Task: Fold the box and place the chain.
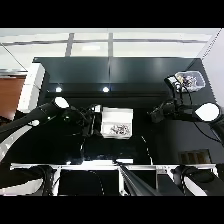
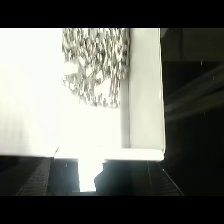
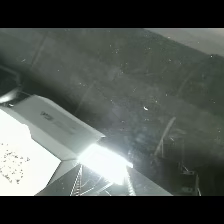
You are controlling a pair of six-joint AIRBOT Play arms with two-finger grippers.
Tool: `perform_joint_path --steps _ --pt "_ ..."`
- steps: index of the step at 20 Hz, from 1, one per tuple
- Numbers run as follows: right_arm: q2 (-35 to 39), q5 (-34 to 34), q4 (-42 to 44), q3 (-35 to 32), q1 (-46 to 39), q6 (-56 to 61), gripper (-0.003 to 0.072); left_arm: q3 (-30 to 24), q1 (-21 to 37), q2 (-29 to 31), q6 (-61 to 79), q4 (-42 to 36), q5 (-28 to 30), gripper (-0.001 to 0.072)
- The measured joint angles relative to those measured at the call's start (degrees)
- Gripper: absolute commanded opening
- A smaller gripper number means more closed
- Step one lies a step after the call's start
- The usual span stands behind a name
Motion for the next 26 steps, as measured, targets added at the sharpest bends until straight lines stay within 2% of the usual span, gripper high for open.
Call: perform_joint_path --steps 2,4,7,8,9,12,15,16,17,18,19,20,26 --pt "-0.02 0.83 0.37 0.0 0.0 0.0 0.0306 0.0 -0.46 -0.33 -0.22 -1.05 0.11 0.0691" --pt "-0.02 1.44 0.57 0.0 0.0 0.02 0.0307 0.0 -0.87 -0.66 -0.42 -1.77 0.2 0.0458" --pt "-0.02 3.19 4.55 0.0 0.0 0.02 0.0338 0.04 -1.18 -0.9 -0.35 -2.08 0.17 0.0369" --pt "0.0 3.37 5.73 0.0 0.04 -0.04 0.0576 0.04 -1.22 -0.92 -0.26 -2.08 0.2 0.0369" --pt "-0.04 2.82 6.71 0.0 0.04 0.0 0.0645 0.04 -1.25 -0.94 -0.15 -2.1 0.22 0.0369" --pt "-2.8 -3.3 9.4 1.81 0.07 2.8 0.0645 0.04 -1.31 -0.98 0.31 -2.1 0.35 0.0369" --pt "-10.97 -6.62 10.73 8.28 0.9 4.24 0.0643 0.04 -1.33 -0.94 0.59 -2.08 0.9 0.0369" --pt "-14.12 -6.47 11.06 10.67 1.36 4.24 0.055 0.04 -1.33 -0.92 0.81 -2.08 1.22 0.0369" --pt "-17.35 -4.76 11.45 13.0 2.01 3.34 0.0515 0.04 -1.36 -0.9 0.92 -2.08 1.66 0.0369" --pt "-19.85 -1.62 11.78 14.75 2.73 0.66 0.0519 0.04 -1.36 -0.9 0.92 -2.12 1.95 0.0369" --pt "-21.75 2.8 12.37 16.17 3.5 -3.63 0.0665 0.04 -1.36 -0.87 0.92 -2.12 2.21 0.0369" --pt "-22.82 6.93 12.22 17.16 4.07 -7.8 0.072 0.04 -1.36 -0.87 0.92 -2.19 2.51 0.0369" --pt "-23.17 20.06 7.8 19.76 6.86 -20.2 0.072 0.04 -1.36 -0.83 0.9 -2.19 3.08 0.037"
